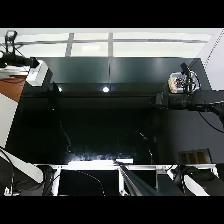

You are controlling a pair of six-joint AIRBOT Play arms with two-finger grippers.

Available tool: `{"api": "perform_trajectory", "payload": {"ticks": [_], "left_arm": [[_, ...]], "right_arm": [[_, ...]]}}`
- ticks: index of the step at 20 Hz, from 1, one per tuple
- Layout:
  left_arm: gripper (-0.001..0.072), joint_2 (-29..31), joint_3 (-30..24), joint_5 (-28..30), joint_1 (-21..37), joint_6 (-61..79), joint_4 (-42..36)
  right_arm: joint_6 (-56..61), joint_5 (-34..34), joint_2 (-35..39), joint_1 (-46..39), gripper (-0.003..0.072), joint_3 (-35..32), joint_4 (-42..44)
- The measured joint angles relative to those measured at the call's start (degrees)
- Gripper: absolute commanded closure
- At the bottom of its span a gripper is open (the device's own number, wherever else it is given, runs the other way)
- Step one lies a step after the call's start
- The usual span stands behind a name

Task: Fold the box and place the chain.

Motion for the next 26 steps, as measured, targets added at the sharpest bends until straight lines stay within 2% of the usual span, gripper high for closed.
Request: {"api": "perform_trajectory", "payload": {"ticks": [1,2,3,5,7,9,10,13,17,19,20,22,24,26], "left_arm": [[0.001,0.2,3.04,-3.93,0.13,-1.86,0.24],[0.0217,0.68,5.14,-8.15,0.26,-4.13,0.42],[0.0686,1.64,6.45,-11.93,0.37,-7.26,0.48],[0.0688,4.52,6.88,-20.15,0.44,-13.9,0.46],[0.0689,8.72,4.11,-27.21,-0.35,-18.51,0.46],[0.0688,15.19,-2.23,-30.25,-2.78,-20.9,1.14],[0.0687,19.43,-6.71,-29.4,-4.42,-21.68,1.62],[0.0687,36.3,-27.12,-19.91,-11.87,-21.92,2.91],[0.0686,60.87,-60.19,-2.38,-23.26,-22.82,4.37],[0.0685,71.73,-72.43,3.91,-26.23,-23.96,4.59],[0.0685,76.76,-77.05,5.95,-26.97,-24.46,4.7],[0.0685,84.85,-82.77,8.94,-27.3,-25.09,5.46],[0.0685,90.42,-85.83,9.64,-26.8,-25.46,5.88],[0.0685,93.37,-87.43,10.01,-26.12,-26.4,6.25]], "right_arm": [[0.09,-0.22,0.0,0.0,0.0663,0.61,-0.09],[0.13,-0.81,0.0,0.0,0.0663,1.77,-0.68],[0.13,-1.66,0.0,0.0,0.0663,3.41,-1.77],[1.62,-4.7,0.0,0.0,0.0663,8.24,-6.86],[6.47,-9.79,0.26,0.0,0.0663,13.73,-16.24],[11.69,-14.08,2.1,0.0,0.0663,16.87,-26.25],[13.84,-15.17,3.67,0.0,0.0663,17.35,-30.38],[18.36,-15.26,10.64,0.2,0.0663,13.9,-37.66],[23.21,-6.43,19.17,0.44,0.0663,0.13,-42.27],[24.2,-1.22,20.92,0.5,0.0664,-5.66,-43.41],[24.39,0.55,21.44,0.5,0.0664,-7.58,-43.8],[24.79,3.74,22.08,0.55,0.0664,-10.1,-44.17],[25.03,5.81,22.43,0.55,0.0664,-11.41,-44.7],[25.05,6.95,22.64,0.55,0.0664,-12.13,-44.68]]}}
